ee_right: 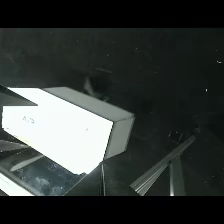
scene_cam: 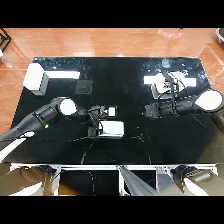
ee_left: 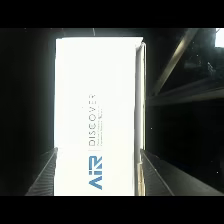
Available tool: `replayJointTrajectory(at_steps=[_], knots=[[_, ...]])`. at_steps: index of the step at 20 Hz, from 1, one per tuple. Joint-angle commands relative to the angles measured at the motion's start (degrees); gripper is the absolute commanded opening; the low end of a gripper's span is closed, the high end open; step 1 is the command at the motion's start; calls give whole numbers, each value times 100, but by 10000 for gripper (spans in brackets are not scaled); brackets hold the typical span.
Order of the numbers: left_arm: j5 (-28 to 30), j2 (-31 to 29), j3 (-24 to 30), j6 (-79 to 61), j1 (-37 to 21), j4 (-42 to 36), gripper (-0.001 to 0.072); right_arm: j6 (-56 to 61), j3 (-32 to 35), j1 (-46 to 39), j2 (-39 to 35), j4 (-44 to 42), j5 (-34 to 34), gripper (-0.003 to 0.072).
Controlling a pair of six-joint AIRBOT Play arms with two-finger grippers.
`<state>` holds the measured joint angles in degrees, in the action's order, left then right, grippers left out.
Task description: Fold the box and place the chain.
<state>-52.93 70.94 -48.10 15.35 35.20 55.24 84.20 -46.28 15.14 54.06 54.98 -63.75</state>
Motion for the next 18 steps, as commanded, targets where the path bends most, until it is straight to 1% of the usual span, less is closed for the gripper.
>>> replayJointTrajectory(at_steps=[1,9,18], knots=[[28,13,-7,-17,-37,0,633,2,4,-2,-4,24,17,20],[177,17,-7,-15,-35,-11,633,2,4,-2,-4,79,105,20],[129,44,-7,96,-33,-50,633,2,4,-2,-4,81,166,20]])
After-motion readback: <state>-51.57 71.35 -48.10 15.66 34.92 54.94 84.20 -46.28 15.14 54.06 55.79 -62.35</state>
